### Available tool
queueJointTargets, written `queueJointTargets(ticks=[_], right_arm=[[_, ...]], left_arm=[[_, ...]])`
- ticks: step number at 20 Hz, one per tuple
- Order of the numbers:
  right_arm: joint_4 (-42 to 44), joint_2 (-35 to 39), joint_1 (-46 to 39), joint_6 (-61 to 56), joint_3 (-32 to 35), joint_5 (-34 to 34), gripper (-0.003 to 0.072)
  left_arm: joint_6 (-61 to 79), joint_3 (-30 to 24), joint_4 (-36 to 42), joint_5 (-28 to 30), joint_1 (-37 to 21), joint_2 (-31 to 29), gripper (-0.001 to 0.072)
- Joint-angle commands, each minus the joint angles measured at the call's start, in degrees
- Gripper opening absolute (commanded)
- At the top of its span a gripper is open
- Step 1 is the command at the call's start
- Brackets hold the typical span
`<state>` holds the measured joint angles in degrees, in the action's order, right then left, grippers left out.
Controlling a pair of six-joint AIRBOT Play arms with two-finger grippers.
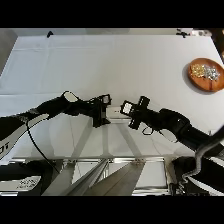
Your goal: Fold the box and place the chain.
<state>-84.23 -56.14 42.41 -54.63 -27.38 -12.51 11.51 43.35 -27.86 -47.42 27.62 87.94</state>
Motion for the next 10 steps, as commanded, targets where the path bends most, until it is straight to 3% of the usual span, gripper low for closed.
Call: queueJointTargets(ticks=[1,10], right_arm=[[-0.1,-1.7,1.7,-0.4,1.4,-0.4,0.0008],[-2.2,-1.7,6.8,-0.4,7.3,0.2,0.0008]], left_arm=[[0.0,0.0,0.0,0.1,0.0,0.0,0.0254],[0.0,0.0,0.0,0.1,0.0,0.0,0.0254]])
